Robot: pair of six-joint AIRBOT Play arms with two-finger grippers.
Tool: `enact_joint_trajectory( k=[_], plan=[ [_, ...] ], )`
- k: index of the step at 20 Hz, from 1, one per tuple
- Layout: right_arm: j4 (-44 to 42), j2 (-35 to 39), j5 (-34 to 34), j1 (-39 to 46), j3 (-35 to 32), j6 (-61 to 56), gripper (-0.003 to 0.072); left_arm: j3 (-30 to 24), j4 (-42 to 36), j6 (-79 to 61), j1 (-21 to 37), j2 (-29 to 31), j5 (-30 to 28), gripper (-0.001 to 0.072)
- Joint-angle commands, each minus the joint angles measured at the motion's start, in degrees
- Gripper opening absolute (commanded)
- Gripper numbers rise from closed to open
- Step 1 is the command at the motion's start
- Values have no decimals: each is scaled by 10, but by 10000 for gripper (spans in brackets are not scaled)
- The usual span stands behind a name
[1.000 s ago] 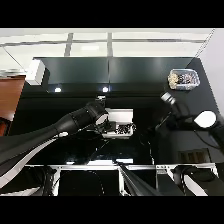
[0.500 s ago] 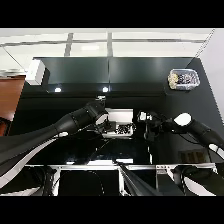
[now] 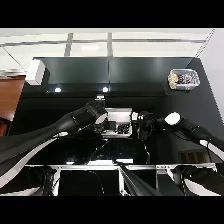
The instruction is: Fold the box and place the chain.
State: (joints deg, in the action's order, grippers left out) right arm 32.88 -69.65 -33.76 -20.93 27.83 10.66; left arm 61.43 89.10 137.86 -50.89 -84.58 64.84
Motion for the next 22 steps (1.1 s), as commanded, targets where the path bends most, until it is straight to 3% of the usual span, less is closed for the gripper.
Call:
enact_joint_trajectory(
  k=[1,6,10,13,16,22],
  plan=[
    [55,3,15,-2,1,-80,18,0,-1,-1,0,0,-1,25],
    [184,95,-33,46,1,-274,14,0,-1,-1,0,0,-1,25],
    [176,201,-173,70,39,-406,13,0,-1,-1,0,0,-1,25],
    [98,233,-259,69,120,-525,14,0,0,-1,0,0,-2,25],
    [-41,233,-230,60,145,-634,15,0,0,-1,0,0,-4,26],
    [12,178,-168,-26,145,-661,19,0,0,2,0,0,-4,25]
  ],
)
